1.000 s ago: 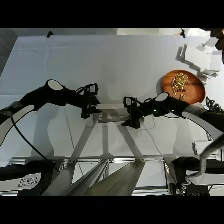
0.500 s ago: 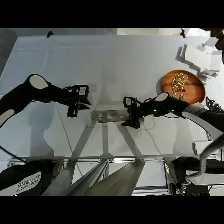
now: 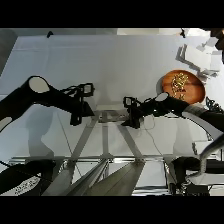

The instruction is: Fold the box and place the chain.

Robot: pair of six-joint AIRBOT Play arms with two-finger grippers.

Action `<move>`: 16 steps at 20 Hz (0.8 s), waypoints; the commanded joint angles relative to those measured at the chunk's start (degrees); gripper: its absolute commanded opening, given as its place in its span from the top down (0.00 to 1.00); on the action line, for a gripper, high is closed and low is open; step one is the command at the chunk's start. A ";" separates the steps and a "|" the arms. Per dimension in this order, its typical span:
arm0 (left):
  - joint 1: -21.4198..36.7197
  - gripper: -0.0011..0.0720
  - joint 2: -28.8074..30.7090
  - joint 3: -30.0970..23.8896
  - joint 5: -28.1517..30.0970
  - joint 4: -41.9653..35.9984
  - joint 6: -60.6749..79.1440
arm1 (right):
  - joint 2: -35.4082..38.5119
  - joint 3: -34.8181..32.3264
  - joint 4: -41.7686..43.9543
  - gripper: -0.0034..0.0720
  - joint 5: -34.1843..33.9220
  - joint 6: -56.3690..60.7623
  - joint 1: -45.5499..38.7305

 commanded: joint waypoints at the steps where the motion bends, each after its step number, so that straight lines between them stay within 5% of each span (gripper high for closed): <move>1: -5.31 0.98 -1.97 -0.07 5.95 8.98 -14.10 | -0.02 0.00 0.02 0.26 0.00 0.00 0.02; 8: -7.37 0.98 -2.95 -0.07 4.70 49.96 -41.05 | -0.02 0.00 0.02 0.26 0.00 0.00 0.02; 13: -7.48 0.98 -1.42 -0.04 4.72 47.87 -36.28 | -0.02 0.00 0.04 0.26 0.00 0.00 0.02; 16: -7.28 0.98 4.37 -0.04 7.34 45.57 -31.61 | -0.02 0.00 0.02 0.26 0.00 0.00 0.02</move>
